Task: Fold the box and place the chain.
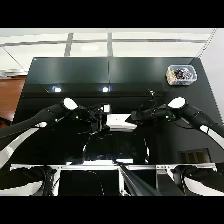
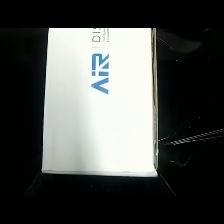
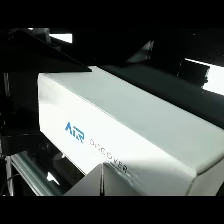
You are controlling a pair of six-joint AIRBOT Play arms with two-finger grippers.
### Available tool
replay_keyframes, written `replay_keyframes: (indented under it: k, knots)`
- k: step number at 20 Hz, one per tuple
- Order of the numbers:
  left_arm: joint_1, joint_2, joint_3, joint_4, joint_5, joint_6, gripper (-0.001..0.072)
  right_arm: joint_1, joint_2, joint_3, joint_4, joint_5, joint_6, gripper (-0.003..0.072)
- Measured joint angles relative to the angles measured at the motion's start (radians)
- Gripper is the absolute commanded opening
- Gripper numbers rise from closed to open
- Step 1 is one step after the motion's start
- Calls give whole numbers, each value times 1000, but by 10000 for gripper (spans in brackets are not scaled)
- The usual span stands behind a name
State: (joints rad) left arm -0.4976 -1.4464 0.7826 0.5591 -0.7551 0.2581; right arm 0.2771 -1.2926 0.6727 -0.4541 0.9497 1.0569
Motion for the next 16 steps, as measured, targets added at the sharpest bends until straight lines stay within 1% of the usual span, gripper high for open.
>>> replay_keyframes:
  k: [4, 7, 8, 9, 10, 12, 16]
  knots:
    - [0, 0, 0, 0, 0, 0, 372, -3, -4, 2, -29, 7, -18, 16]
    - [0, -1, 0, 0, -3, 0, 378, -27, 19, 22, -71, 71, -57, 16]
    - [2, 1, 0, 2, -6, -2, 493, -47, 39, 34, -90, 104, -63, 16]
    - [4, 3, 1, 5, -5, -8, 720, -71, 66, 49, -92, 129, -66, 16]
    - [5, 8, 2, 6, -2, -26, 720, -103, 102, 66, -93, 161, -65, 16]
    - [6, 29, 5, 15, -5, -75, 720, -185, 182, 94, -144, 208, -46, 16]
    - [6, 106, 33, 102, -61, -224, 718, -394, 352, 122, -264, 292, 16, 16]
